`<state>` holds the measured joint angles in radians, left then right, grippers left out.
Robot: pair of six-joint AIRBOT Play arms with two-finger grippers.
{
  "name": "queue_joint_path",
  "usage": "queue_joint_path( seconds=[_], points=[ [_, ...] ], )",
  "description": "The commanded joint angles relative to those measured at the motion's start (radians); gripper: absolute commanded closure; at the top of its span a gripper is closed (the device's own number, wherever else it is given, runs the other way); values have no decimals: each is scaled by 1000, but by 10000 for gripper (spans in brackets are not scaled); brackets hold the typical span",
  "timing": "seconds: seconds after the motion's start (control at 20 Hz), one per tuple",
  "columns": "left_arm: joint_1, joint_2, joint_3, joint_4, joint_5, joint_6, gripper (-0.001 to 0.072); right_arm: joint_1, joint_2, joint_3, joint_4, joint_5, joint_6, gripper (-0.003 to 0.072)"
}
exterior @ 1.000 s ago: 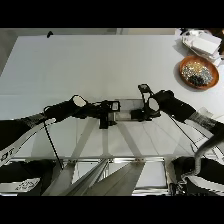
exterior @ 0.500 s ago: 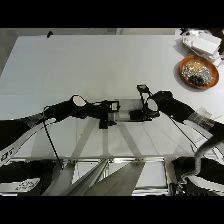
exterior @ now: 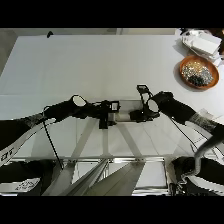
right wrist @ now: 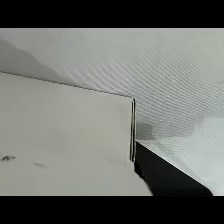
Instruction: Fold the box and place the chain.
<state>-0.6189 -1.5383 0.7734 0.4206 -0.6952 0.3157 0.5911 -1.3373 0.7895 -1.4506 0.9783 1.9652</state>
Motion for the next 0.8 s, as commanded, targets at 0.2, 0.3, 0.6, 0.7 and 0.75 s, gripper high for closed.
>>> queue_joint_path(
  seconds=[0.2,0.3,0.6,0.7,0.75],
  points=[
    [0,0,0,-2,3,-2,574,0,22,3,-13,10,1,678],
    [0,0,0,-2,2,-2,574,0,22,3,-13,17,0,677],
    [0,0,0,-2,3,-2,574,0,39,3,-15,17,-11,327],
    [0,0,0,-2,3,-2,574,0,82,3,-34,18,-33,325],
    [0,0,0,-2,3,-2,574,-2,114,7,-55,29,-37,304]
  ],
)
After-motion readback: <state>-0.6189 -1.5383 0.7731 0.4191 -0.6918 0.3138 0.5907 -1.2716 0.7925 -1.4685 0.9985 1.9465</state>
